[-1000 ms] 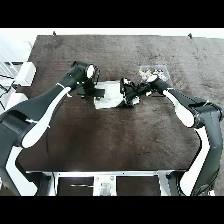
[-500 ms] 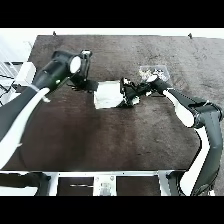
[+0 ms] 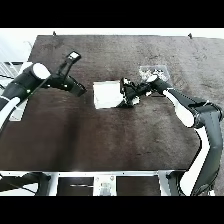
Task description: Fold the box and place the chain.
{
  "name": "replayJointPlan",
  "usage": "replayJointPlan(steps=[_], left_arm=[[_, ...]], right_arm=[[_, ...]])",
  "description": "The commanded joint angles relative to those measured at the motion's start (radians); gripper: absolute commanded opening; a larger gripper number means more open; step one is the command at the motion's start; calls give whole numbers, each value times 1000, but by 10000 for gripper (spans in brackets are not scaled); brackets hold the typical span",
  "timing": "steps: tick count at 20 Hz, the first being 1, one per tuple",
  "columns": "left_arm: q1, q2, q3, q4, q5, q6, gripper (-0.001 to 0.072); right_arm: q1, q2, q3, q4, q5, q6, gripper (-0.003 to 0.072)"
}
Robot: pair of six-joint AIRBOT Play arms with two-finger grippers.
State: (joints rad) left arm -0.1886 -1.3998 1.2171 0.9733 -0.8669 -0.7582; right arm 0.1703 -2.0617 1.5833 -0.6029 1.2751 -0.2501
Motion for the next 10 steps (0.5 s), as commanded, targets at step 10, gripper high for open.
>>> replayJointPlan(steps=[10], left_arm=[[133,-236,71,-385,-229,791,496]], right_arm=[[1,0,0,0,0,0,596]])
